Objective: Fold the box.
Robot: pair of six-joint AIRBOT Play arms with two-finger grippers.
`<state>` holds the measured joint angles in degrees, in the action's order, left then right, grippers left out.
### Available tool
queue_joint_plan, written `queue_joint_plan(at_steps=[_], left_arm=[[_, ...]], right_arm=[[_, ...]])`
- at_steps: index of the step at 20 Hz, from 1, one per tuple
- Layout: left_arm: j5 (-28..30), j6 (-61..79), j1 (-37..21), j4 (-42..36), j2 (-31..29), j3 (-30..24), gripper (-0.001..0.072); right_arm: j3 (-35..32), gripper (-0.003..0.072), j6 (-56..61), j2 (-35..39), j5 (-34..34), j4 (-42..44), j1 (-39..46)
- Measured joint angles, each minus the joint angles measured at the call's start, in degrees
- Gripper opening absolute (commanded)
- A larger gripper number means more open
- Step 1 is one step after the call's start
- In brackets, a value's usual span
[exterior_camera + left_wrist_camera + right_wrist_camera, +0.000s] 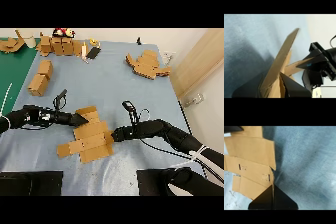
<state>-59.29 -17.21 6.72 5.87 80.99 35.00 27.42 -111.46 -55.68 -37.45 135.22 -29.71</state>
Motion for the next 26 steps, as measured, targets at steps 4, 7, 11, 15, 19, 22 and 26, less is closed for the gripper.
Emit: queue_joint_plan(at_steps=[4,7,11,15,19,22,26], left_arm=[[-3.96,1.64,-2.8,0.11,0.07,0.04,0.0286],[-5.95,2.23,-3.82,1.68,0.07,0.04,0.0286],[-7.76,2.86,-4.44,2.78,0.39,0.04,0.0285],[-9.42,3.58,-4.44,3.1,2.12,0.04,0.0112],[-10.1,4.46,-4.48,2.84,3.23,0.04,0.0106],[-10.27,5.49,-4.48,1.49,3.52,0.04,0.0106],[-10.27,6.38,-4.5,0.72,3.63,0.04,0.0005]], right_arm=[[0.0,0.0003,0.0,0.0,0.02,-0.28,0.0],[0.0,0.0003,0.04,0.0,0.11,-0.44,0.0],[0.0,0.0003,0.42,0.0,0.57,-0.48,0.0],[0.0,0.0003,0.55,0.0,0.94,-0.5,0.0],[0.0,0.0003,0.66,0.0,0.98,-0.57,0.0],[0.0,0.0003,0.9,0.0,1.03,-0.61,0.0],[0.0,0.0006,0.92,0.0,1.05,-0.7,0.0]])
